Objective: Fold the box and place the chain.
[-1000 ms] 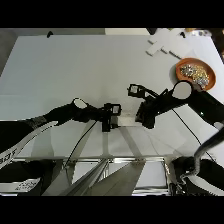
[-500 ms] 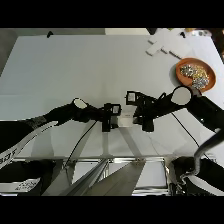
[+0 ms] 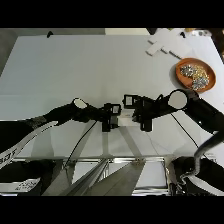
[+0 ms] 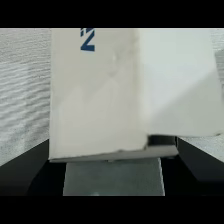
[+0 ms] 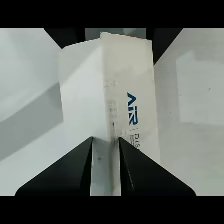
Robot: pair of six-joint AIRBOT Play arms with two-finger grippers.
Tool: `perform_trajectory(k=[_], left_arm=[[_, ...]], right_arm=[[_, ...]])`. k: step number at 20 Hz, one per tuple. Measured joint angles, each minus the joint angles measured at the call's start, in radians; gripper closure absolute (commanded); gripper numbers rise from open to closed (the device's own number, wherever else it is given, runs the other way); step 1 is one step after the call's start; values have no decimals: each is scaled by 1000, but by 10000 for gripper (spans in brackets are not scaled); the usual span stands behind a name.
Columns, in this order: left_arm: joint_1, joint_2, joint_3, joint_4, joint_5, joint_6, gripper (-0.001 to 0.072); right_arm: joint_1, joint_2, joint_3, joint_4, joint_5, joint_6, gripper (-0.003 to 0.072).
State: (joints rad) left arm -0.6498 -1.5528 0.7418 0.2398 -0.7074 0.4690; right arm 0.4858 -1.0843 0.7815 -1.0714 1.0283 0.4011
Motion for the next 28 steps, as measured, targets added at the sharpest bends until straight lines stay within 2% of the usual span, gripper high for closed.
perform_trajectory(k=[2, 21, 22, 24, 28], left_arm=[[0, 0, 0, 0, 0, 0, 698], [0, 0, 0, 0, 1, 2, 698], [0, 0, 0, 0, 1, 2, 698], [0, 0, 0, 0, 1, 3, 698], [0, 0, 0, 2, -3, 5, 698]], right_arm=[[0, 0, 0, -3, -12, 10, 609], [1, 1, -59, -22, -72, 45, 603], [1, 1, -60, -21, -72, 46, 574], [1, 1, -63, -22, -70, 47, 442], [0, 10, -65, 1, -52, 47, 387]])
